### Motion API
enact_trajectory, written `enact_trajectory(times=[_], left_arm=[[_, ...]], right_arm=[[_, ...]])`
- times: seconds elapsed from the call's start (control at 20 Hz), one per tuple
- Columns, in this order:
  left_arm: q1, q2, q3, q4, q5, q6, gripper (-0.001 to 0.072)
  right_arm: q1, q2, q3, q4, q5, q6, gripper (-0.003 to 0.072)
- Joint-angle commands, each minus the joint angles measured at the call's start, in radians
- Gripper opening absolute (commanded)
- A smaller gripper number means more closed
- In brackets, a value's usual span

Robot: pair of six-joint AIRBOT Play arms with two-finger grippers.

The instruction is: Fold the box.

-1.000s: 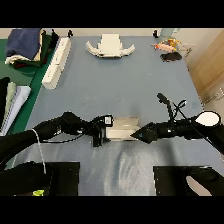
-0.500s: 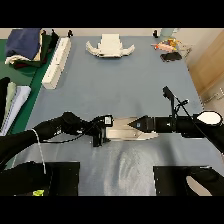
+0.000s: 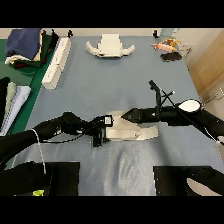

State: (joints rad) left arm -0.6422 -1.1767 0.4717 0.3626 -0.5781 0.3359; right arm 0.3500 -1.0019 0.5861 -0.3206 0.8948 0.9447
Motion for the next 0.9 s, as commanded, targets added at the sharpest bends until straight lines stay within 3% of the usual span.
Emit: enact_trajectory(times=[0.0,0.1,0.2,0.35,0.85], left_arm=[[0.0,0.0,0.001,0.0,0.0,0.0,0.0519],[0.0,0.0,0.001,0.0,0.0,0.0,0.0519],[0.0,0.0,0.001,0.0,0.0,0.0,0.0519],[0.0,0.0,0.001,0.0,0.0,0.0,0.0519],[0.0,0.0,0.001,0.0,0.0,0.0,0.0519]], right_arm=[[0.015,-0.098,0.084,-0.093,-0.093,0.01,0.0261],[0.016,-0.157,0.084,-0.117,-0.119,0.008,0.0261],[0.019,-0.22,0.084,-0.12,-0.117,-0.024,0.0196],[0.019,-0.281,0.083,-0.12,-0.114,-0.058,0.0196],[0.019,-0.293,0.069,-0.134,-0.118,-0.079,0.0196]])
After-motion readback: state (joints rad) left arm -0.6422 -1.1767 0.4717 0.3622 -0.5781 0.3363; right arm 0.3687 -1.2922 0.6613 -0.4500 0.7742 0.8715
